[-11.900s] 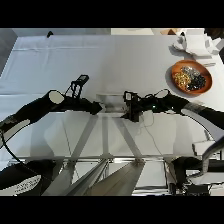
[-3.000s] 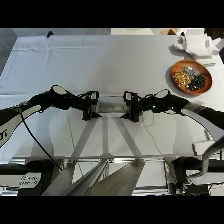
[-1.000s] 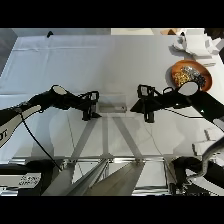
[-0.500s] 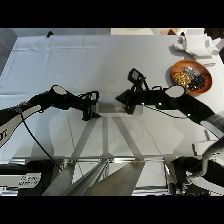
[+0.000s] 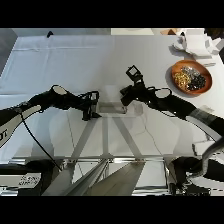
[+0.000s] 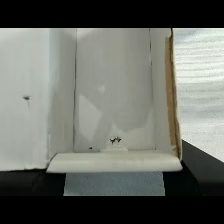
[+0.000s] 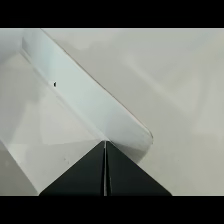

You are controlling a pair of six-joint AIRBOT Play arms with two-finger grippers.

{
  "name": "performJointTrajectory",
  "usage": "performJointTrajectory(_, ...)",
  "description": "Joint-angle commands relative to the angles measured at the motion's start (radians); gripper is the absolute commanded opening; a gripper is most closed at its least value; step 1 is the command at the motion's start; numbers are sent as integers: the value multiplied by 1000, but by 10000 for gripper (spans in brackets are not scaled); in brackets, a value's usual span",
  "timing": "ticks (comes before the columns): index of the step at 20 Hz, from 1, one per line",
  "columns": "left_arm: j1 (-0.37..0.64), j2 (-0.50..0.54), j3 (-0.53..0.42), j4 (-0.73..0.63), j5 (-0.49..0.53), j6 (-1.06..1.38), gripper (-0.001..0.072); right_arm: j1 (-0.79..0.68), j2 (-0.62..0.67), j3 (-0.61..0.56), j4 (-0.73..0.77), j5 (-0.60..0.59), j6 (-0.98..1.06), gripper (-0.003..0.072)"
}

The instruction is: Fold the box and place the chain.

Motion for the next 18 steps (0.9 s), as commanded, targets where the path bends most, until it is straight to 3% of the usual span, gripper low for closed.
performJointTrajectory(1, 0, 0, 0, 0, 0, 1, 275, 1, 17, 0, 4, -7, 0, 6)
performJointTrajectory(4, 0, 0, 0, 0, 0, 1, 275, 1, 126, 0, -35, 53, 0, 6)
performJointTrajectory(7, -1, 0, 0, 0, 0, 1, 275, -12, 259, 0, -183, 153, 61, 5)
performJointTrajectory(11, -1, 0, 0, 0, 0, 1, 275, -92, 399, 0, -454, 461, 185, 5)
performJointTrajectory(14, -1, 0, 0, 0, 0, 1, 275, -165, 421, 0, -622, 662, 179, 6)
performJointTrajectory(18, -1, 0, 0, 0, 0, 1, 275, -190, 355, -8, -717, 639, 80, 6)
